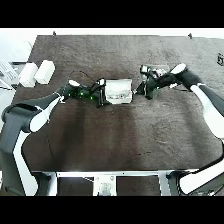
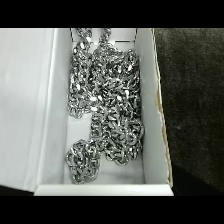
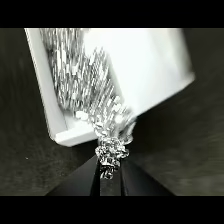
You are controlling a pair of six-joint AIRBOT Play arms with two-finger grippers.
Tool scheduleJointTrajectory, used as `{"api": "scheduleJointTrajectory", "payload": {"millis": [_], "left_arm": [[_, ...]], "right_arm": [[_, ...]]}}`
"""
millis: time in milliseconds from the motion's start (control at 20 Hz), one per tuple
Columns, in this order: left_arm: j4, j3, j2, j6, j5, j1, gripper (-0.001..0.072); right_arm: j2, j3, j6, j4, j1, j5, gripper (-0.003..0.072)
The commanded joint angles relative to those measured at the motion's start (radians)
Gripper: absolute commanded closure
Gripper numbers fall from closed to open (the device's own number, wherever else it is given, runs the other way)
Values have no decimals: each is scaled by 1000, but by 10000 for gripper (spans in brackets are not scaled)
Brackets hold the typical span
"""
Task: Fold the box and place the chain.
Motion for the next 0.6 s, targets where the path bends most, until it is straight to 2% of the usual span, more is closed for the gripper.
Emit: {"api": "scheduleJointTrajectory", "payload": {"millis": [0, 100, 250, 550], "left_arm": [[0, 0, 1, 0, -1, 1, 238], [0, 0, 1, 0, -1, 1, 238], [0, 0, 1, 0, -1, 1, 239], [0, 0, 1, 0, -1, 1, 239]], "right_arm": [[151, 3, 68, -16, -3, 29, 679], [216, 3, 68, -9, -2, 29, 679], [250, 3, 87, 103, 0, 36, 679], [159, -32, 85, 136, 78, -19, 679]]}}
